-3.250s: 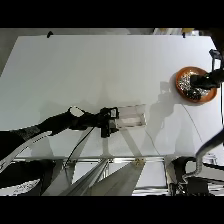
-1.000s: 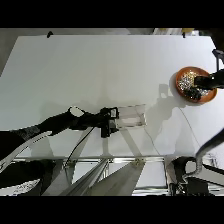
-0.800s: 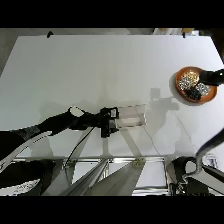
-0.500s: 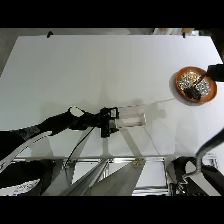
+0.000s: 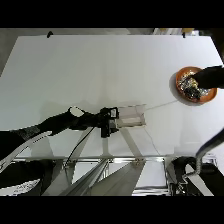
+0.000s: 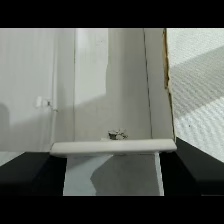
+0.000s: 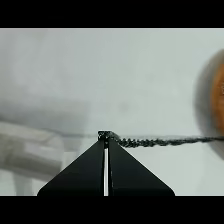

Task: Fold the box and place the chain.

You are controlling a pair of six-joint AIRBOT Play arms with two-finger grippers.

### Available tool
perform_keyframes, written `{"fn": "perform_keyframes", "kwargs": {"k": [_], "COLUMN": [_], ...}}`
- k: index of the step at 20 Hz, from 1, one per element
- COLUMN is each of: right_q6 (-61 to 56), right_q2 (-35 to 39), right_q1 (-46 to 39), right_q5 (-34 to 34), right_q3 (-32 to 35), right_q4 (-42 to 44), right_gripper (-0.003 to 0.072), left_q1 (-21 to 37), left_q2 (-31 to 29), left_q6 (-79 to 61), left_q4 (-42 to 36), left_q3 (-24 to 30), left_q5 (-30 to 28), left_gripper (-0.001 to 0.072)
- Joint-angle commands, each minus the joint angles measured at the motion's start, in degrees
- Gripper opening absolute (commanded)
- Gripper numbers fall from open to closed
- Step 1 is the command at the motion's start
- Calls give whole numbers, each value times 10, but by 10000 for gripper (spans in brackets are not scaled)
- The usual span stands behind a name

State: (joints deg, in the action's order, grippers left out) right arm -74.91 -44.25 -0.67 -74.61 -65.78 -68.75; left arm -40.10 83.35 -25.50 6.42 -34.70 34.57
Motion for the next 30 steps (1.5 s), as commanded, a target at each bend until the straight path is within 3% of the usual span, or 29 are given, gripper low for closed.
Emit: {"fn": "perform_keyframes", "kwargs": {"k": [1,9,17,23,30], "right_q6": [0,-27,-26,-12,12], "right_q2": [5,5,4,4,3], "right_q1": [76,268,293,293,292], "right_q5": [-12,26,33,72,191], "right_q3": [0,0,15,110,238], "right_q4": [62,71,63,71,76], "right_gripper": [15,15,15,15,14], "left_q1": [0,0,0,0,0], "left_q2": [0,0,0,0,0], "left_q6": [0,0,0,0,0], "left_q4": [0,0,0,0,0], "left_q3": [0,0,0,0,0], "left_q5": [0,0,0,0,0], "left_gripper": [370,370,370,370,370]}}
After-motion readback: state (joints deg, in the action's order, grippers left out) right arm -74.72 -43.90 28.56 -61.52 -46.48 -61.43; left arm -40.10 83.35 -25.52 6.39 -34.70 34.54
